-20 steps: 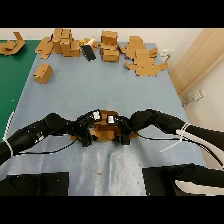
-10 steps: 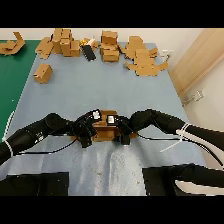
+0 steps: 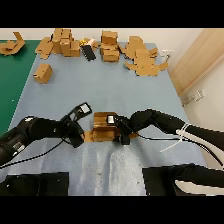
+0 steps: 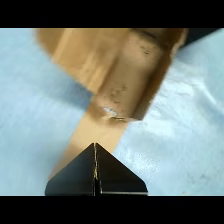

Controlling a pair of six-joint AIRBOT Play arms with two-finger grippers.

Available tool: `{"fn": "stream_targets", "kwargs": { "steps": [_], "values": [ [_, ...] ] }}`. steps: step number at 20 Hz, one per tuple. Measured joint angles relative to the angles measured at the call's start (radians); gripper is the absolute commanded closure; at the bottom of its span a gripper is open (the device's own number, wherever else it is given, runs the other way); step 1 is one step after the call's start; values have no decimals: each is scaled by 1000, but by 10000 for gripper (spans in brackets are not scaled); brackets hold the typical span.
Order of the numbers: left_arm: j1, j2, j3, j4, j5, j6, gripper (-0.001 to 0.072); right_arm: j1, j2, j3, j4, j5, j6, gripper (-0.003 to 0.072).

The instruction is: Fold the box.

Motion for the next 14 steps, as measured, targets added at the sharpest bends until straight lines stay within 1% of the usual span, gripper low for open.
{"fn": "stream_targets", "kwargs": {
  "steps": [2, 3, 5, 6, 9, 11, 14],
  "values": [
    [18, 77, -10, 124, -32, -346, 697, 0, 0, 0, 0, 0, 0, 175],
    [36, 103, -21, 183, -64, -533, 697, 0, 0, 0, 0, 0, 0, 175],
    [77, 124, -53, 252, -134, -816, 697, 0, 0, 0, 0, 0, 0, 175],
    [94, 123, -73, 265, -160, -908, 697, 0, 0, 0, 0, 0, 0, 175],
    [127, 89, -122, 255, -179, -1081, 697, 0, 0, 0, 0, 0, 0, 176],
    [138, 51, -137, 214, -142, -1132, 697, 0, 0, 0, 0, 0, 0, 175],
    [145, -19, -148, 130, -44, -1146, 698, 0, 0, 0, 0, 0, 0, 175]
  ]
}}
